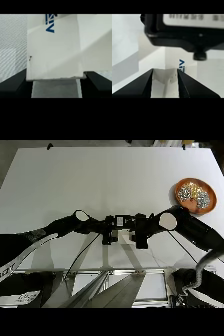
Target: Fold the box and place the chain.
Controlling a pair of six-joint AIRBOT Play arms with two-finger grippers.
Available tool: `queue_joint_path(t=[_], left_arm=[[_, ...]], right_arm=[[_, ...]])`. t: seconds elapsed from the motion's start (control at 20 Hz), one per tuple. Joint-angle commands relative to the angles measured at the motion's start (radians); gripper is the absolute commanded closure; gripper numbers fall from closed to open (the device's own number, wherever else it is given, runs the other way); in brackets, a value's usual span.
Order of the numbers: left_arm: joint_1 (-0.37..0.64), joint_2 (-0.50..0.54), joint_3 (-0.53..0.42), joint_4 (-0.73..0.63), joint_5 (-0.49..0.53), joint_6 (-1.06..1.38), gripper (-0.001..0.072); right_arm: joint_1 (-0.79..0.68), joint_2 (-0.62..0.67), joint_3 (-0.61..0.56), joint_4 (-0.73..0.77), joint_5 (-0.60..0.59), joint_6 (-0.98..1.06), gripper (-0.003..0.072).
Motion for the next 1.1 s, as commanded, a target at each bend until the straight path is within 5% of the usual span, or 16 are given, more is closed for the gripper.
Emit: queue_joint_path(t=[0.0, 0.6, 0.85, 1.05], left_arm=[[0.000, 0.001, 0.000, 0.000, 0.000, 0.000, 0.0559], [0.000, 0.001, 0.000, 0.000, 0.000, 0.000, 0.0559], [0.000, 0.001, 0.000, 0.000, 0.000, 0.000, 0.0559], [0.000, 0.001, 0.000, 0.000, 0.000, 0.000, 0.0559]], right_arm=[[0.001, 0.000, -0.006, -0.001, 0.000, 0.000, 0.0388], [0.001, 0.024, -0.010, -0.058, -0.070, 0.008, 0.0520], [0.026, 0.024, -0.011, 0.022, 0.040, -0.001, 0.0396], [0.034, 0.021, -0.013, -0.037, -0.020, 0.000, 0.0341]])
